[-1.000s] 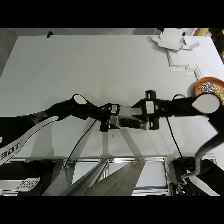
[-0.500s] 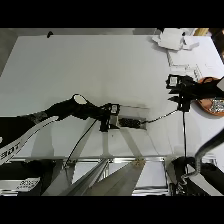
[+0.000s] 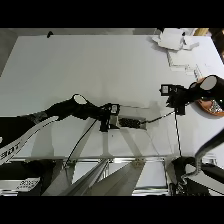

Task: Fold the box and place the chain.

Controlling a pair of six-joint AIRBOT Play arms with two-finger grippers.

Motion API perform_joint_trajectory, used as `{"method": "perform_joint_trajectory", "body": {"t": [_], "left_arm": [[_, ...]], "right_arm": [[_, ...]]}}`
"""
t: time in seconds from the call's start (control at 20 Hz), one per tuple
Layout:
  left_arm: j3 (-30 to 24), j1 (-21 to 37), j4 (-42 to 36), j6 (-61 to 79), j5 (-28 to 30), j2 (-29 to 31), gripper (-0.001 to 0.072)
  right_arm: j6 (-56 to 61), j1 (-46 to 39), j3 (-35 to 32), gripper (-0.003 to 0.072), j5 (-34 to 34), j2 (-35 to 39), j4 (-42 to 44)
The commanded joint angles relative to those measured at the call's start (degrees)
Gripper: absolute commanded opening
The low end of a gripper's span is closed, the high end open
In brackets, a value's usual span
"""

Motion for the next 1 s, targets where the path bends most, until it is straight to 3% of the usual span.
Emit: {"method": "perform_joint_trajectory", "body": {"t": [0.0, 0.15, 0.5, 0.95], "left_arm": [[0.00, 0.02, 0.02, 0.02, 0.00, 0.00, 0.0272], [0.00, 0.02, 0.00, 0.02, 0.00, 0.00, 0.0272], [0.00, 0.02, 0.02, 0.02, 0.02, 0.00, 0.0272], [0.00, 0.00, 0.02, 0.02, 0.00, 0.00, 0.0272]], "right_arm": [[-4.22, 0.07, -1.03, 0.0163, -0.07, -3.61, -0.48], [-4.35, 0.07, -2.97, 0.0205, -0.02, -3.82, -2.16], [-5.84, 1.86, -5.01, 0.0205, -0.55, -3.82, -3.34], [-5.84, 1.86, -9.07, 0.0156, -0.39, -3.80, -3.37]]}}
